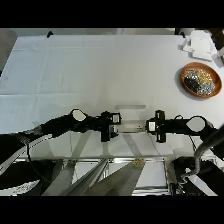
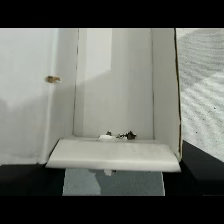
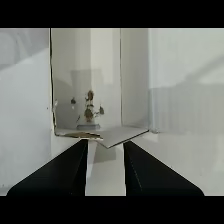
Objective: Fold the box and place the chain.
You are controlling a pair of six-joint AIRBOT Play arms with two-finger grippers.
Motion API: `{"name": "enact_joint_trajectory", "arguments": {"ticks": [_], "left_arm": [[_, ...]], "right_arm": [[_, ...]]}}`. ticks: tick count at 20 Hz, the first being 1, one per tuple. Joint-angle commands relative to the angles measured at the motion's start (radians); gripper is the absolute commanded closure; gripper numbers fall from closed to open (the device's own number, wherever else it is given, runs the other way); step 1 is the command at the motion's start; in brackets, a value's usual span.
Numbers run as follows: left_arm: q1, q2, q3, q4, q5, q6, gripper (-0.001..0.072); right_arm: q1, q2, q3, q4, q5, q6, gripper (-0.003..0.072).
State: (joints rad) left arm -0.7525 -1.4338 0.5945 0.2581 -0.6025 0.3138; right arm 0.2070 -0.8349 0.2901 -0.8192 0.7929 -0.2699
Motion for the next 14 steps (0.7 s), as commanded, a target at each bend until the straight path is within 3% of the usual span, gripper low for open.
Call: {"name": "enact_joint_trajectory", "arguments": {"ticks": [1,14], "left_arm": [[0.001,0.001,0.0,0.0,0.0,0.0,0.0394],[0.001,0.001,0.0,0.0,0.0,0.0,0.0394]], "right_arm": [[0.002,-0.013,0.0,0.074,-0.008,-0.001,0.0466],[0.01,-0.033,-0.003,0.153,0.006,-0.028,0.0468]]}}
